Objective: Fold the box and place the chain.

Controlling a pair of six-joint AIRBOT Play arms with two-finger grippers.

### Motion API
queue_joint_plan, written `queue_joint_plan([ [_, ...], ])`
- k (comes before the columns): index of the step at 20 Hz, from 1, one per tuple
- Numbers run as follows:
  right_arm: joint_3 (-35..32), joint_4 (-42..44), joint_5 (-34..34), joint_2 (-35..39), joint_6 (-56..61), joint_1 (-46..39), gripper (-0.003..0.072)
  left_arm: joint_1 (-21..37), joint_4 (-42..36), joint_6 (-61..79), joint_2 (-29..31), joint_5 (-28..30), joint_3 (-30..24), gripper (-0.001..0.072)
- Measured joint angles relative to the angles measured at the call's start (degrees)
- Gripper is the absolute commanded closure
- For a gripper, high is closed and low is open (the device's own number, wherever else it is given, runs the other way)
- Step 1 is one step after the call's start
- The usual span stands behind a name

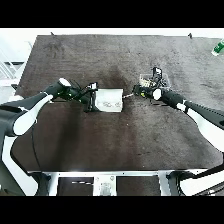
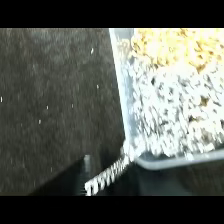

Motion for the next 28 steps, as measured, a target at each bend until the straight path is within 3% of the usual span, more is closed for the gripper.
queue_joint_plan([
  [1,0.9,0.28,-0.2,-0.72,0.0,0.0,0.068,0.0,0.0,0.0,0.0,0.0,0.0,0.0244],
  [7,2.23,0.81,2.6,2.64,-0.46,0.02,0.0677,0.0,0.0,0.0,0.0,0.0,0.0,0.0245],
  [17,-2.71,0.13,14.36,28.72,-7.43,3.52,0.0677,0.0,0.0,0.0,0.0,0.0,0.0,0.0244],
  [28,-3.32,0.83,15.72,33.51,-8.11,15.65,0.0677,0.0,0.0,0.0,0.0,0.02,0.0,0.0244],
])
